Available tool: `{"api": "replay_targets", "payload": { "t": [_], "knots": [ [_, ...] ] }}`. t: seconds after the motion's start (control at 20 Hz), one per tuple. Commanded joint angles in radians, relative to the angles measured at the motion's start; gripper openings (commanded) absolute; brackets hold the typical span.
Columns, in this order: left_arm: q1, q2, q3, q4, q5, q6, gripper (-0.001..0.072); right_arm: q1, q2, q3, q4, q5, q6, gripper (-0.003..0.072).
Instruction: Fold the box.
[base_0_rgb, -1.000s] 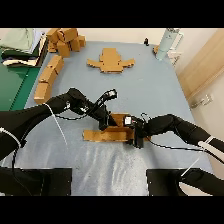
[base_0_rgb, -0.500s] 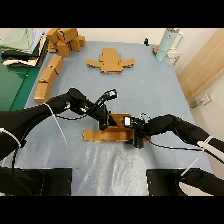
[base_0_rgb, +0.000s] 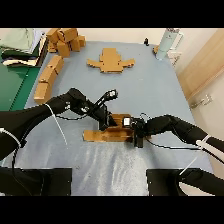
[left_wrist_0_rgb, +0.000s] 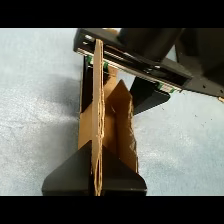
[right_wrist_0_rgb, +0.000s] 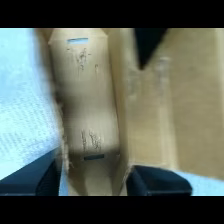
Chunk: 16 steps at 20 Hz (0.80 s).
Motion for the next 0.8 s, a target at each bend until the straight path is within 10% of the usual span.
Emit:
{"api": "replay_targets", "payload": {
  "t": [0.0,0.75],
  "knots": [
    [0.002,-0.001,0.001,-0.001,0.004,0.0,0.0014,0.0,-0.001,0.0,-0.014,0.006,0.0,0.0489],
    [0.002,-0.001,0.001,-0.001,0.003,0.0,0.0014,0.0,0.0,0.0,-0.012,0.006,0.0,0.0637]
  ]
}}
